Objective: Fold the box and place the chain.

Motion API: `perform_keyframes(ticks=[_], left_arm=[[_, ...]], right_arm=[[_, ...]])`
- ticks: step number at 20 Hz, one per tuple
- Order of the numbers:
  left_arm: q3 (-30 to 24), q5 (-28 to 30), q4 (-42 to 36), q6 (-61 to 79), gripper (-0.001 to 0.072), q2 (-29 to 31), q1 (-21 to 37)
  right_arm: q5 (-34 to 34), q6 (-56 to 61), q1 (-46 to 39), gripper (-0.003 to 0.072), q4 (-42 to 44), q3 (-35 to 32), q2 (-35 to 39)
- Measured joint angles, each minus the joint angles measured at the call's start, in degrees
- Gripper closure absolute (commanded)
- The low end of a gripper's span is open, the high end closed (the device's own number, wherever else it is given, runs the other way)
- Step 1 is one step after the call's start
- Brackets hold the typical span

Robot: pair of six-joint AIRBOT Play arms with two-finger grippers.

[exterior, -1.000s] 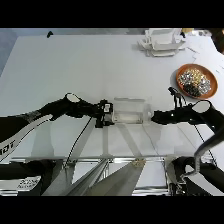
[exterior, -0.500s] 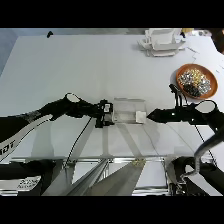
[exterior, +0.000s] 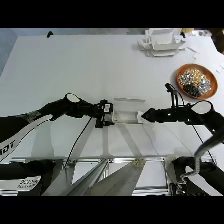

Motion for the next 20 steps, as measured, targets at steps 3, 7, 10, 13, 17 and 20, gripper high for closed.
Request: perform_keyframes(ticks=[3, 7, 10, 13, 17, 20], left_arm=[[0.0, 0.0, 0.0, 0.0, 0.0623, 0.0, 0.0], [0.0, 0.0, 0.0, 0.0, 0.0623, 0.0, 0.0], [0.0, 0.0, 0.0, 0.0, 0.0623, 0.0, 0.0], [0.0, 0.0, 0.0, 0.0, 0.0623, 0.0, 0.0], [0.0, 0.0, 0.0, 0.0, 0.0623, 0.0, 0.0], [0.0, 0.0, 0.0, 0.0, 0.0623, 0.0, 0.0]], right_arm=[[-2.9, 6.0, 3.3, 0.0252, -2.7, 0.2, 0.0], [-6.1, 15.8, 8.6, 0.0279, -9.9, 2.0, -0.1], [-6.7, 24.8, 12.5, 0.028, -16.8, 4.6, -1.2], [-5.0, 32.0, 16.1, 0.0289, -22.0, 8.0, -3.4], [-1.9, 40.2, 20.5, 0.0288, -28.1, 12.0, -6.0], [-0.8, 45.4, 22.9, 0.0288, -31.3, 13.2, -6.7]])
